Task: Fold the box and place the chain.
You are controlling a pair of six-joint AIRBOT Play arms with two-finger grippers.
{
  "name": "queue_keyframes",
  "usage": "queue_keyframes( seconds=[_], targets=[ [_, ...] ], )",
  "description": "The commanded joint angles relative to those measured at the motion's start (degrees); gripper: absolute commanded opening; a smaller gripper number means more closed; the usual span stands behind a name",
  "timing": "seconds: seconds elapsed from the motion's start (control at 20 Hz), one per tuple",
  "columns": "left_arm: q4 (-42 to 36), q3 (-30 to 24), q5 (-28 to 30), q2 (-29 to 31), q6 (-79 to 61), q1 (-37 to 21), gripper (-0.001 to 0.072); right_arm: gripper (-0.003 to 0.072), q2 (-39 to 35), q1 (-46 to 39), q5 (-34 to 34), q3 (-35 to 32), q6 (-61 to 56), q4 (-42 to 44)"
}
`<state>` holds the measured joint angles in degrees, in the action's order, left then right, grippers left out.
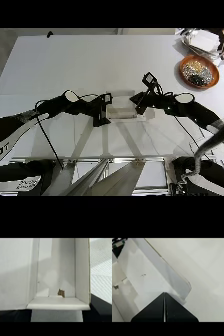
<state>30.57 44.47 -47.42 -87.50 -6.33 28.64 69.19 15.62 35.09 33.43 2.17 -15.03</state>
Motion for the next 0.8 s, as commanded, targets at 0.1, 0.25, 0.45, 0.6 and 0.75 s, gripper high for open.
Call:
queue_keyframes(
  seconds=[0.1, 0.25, 0.45, 0.6, 0.75],
  targets=[
    [0.02, -0.04, 0.04, -0.04, -0.07, 0.02, 0.0432, 0.0009, 3.56, -0.37, 0.11, 0.13, -7.37, -7.17],
    [0.02, -0.04, 0.04, -0.04, -0.07, 0.02, 0.0432, 0.0009, 4.09, -0.37, 1.88, 0.24, -8.37, -8.44],
    [0.02, -0.04, 0.04, -0.02, -0.07, 0.02, 0.0432, 0.0010, 0.63, -0.39, 4.90, 2.64, -8.41, -8.20],
    [0.02, -0.04, 0.04, -0.04, -0.07, 0.02, 0.0432, 0.0010, -3.91, -0.39, 7.26, 4.37, -8.48, -9.40],
    [0.00, -0.04, 0.02, -0.02, -0.07, 0.02, 0.0432, 0.0009, -8.15, -0.39, 19.15, 4.42, -8.48, -18.38]
  ],
)
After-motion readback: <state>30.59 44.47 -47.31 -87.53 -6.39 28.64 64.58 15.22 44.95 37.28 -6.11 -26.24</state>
